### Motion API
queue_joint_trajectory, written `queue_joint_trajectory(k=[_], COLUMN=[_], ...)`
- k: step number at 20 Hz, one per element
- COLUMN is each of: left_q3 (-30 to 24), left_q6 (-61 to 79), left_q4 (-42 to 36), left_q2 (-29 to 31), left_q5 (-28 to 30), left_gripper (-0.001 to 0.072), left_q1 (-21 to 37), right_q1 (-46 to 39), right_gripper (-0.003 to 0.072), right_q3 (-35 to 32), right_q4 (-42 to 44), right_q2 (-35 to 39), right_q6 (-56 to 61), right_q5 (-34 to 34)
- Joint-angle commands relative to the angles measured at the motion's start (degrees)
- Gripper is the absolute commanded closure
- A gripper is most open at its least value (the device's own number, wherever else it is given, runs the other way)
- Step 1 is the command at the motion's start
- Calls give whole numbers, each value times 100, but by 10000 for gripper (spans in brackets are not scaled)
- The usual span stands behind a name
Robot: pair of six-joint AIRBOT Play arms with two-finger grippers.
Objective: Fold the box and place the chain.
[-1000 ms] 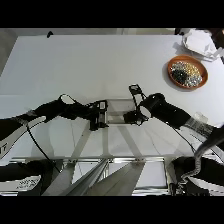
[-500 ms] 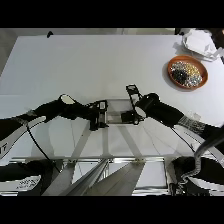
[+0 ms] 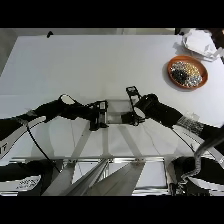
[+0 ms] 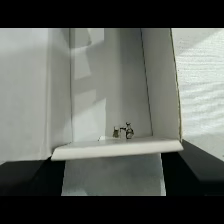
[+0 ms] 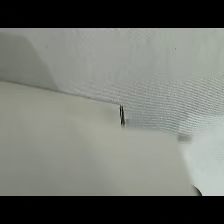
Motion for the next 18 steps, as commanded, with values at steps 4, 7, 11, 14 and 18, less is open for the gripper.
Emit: queue_joint_trajectory(k=[4, 7, 11, 14, 18], left_q3=[-2, -2, -2, -2, -2], left_q6=[-17, -17, -17, -17, -17], left_q4=[-9, -9, -9, -11, -9], left_q2=[4, 4, 4, 4, 4], left_q5=[13, 13, 13, 13, 13], left_gripper=[374, 374, 374, 374, 374], left_q1=[2, 2, 2, 2, 2], right_q1=[52, 55, 52, 48, -28], right_gripper=[654, 674, 497, 283, 282], right_q3=[2, 2, 2, 2, 2], right_q4=[33, 35, 44, 31, -155], right_q2=[2, 2, 7, 236, 951], right_q6=[26, 26, 20, -393, -964], right_q5=[-55, -50, -57, -37, 308])
